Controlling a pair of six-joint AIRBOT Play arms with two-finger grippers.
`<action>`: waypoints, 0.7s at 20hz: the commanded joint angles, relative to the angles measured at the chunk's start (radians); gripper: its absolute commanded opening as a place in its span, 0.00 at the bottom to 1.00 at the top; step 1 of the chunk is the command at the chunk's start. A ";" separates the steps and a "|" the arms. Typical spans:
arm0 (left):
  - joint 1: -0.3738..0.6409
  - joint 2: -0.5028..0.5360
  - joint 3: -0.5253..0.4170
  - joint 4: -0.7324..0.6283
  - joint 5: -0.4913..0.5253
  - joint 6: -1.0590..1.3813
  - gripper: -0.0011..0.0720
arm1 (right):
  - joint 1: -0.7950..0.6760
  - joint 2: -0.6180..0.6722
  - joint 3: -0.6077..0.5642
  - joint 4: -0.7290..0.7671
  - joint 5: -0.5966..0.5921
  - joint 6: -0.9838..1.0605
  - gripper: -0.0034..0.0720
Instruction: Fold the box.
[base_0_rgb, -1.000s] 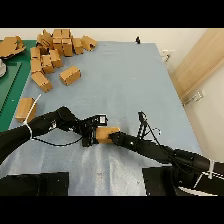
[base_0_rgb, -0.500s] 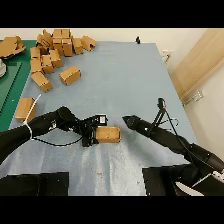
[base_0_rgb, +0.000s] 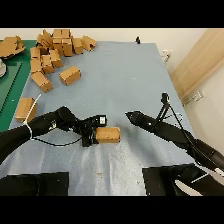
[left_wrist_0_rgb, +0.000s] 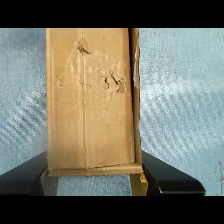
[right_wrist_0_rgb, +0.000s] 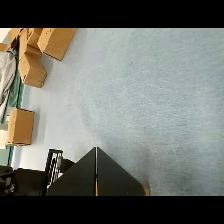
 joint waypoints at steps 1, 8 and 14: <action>0.000 0.000 0.001 -0.019 0.003 0.003 0.31 | -0.004 0.001 0.003 0.002 -0.008 0.026 0.05; 0.001 0.001 0.006 -0.130 0.029 -0.046 0.31 | -0.004 0.001 0.003 0.013 -0.003 0.060 0.05; 0.104 0.053 0.082 0.098 0.058 -0.481 0.31 | -0.004 0.002 0.011 0.013 0.022 0.150 0.05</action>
